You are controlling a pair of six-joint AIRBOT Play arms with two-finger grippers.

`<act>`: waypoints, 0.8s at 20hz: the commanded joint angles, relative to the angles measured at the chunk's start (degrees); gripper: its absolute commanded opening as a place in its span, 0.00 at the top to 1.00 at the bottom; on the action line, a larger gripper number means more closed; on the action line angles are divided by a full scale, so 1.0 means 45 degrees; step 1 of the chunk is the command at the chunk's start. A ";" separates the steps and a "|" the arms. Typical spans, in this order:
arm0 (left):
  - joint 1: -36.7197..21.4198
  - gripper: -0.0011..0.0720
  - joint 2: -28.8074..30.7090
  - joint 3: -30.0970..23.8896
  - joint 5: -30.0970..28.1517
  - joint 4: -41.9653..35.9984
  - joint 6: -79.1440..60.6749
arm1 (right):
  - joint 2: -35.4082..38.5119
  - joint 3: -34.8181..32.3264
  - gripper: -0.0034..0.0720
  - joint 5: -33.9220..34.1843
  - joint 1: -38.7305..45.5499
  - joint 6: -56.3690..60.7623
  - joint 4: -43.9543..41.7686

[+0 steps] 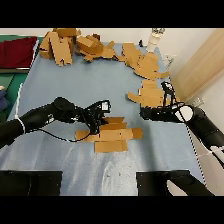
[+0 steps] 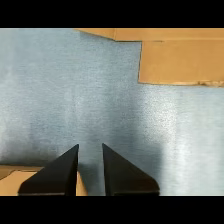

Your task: Fold the box.

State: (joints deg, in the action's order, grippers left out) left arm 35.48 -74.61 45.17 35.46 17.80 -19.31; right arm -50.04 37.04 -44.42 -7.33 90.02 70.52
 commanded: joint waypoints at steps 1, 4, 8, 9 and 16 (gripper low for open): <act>0.0189 0.97 0.0010 -0.0306 -0.0228 0.0044 0.0253 | -0.0005 0.0005 0.66 0.0019 -0.0321 -0.0005 0.0010; 0.0214 0.97 0.0015 -0.0622 -0.0214 -0.0005 0.0257 | -0.0005 0.0005 0.66 0.0083 -0.0612 0.0000 0.0151; 0.0214 0.97 0.0015 -0.0651 -0.0073 -0.0282 0.0306 | -0.0005 0.0005 0.66 0.0073 -0.0622 0.0000 0.0151; 0.0219 0.97 0.0015 -0.0651 0.0019 -0.0510 0.0301 | -0.0005 0.0005 0.66 0.0073 -0.0622 0.0000 0.0151; 0.0214 0.97 0.0015 -0.0923 0.0121 -0.0816 0.0267 | 0.0000 0.0005 0.66 0.0073 -0.0622 -0.0044 0.0155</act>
